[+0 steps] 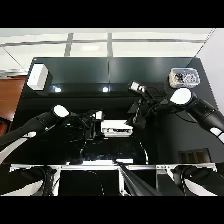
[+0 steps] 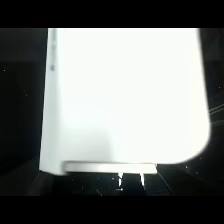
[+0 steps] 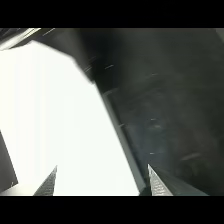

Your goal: Fold the box and place the chain.

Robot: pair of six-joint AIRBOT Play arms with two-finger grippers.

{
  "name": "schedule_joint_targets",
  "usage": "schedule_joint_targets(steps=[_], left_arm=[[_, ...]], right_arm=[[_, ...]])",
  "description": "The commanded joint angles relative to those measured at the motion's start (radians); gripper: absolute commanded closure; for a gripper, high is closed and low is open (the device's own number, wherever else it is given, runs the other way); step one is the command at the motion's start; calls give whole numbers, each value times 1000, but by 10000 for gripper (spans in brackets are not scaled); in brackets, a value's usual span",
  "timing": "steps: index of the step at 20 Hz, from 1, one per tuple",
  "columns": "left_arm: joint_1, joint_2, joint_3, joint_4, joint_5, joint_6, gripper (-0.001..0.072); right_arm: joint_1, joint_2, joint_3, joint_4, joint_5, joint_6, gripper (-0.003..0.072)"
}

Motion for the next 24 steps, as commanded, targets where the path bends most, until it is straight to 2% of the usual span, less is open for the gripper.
schedule_joint_targets(steps=[1, 11, 13, 14, 16, 23, 24], left_arm=[[-1, 0, 1, 0, 0, 0, 244], [-1, 0, 1, 0, 0, 0, 244], [-1, 0, 1, 0, 0, 0, 244], [-1, 0, 1, 0, 0, 0, 244], [-1, 0, 1, 0, 0, 0, 244], [-1, 0, 1, 0, 0, 0, 244], [-1, 0, 1, 0, 0, 0, 244]], right_arm=[[22, 1, -2, 18, 20, -173, 56], [34, -37, -44, 13, -10, -209, 58], [33, -37, -45, 13, -11, -209, 253], [33, -37, -45, 13, -11, -209, 271], [33, -37, -45, 13, -3, -209, 557], [34, -37, -45, -18, 16, -208, 554], [34, -37, -45, -24, 19, -208, 533]])
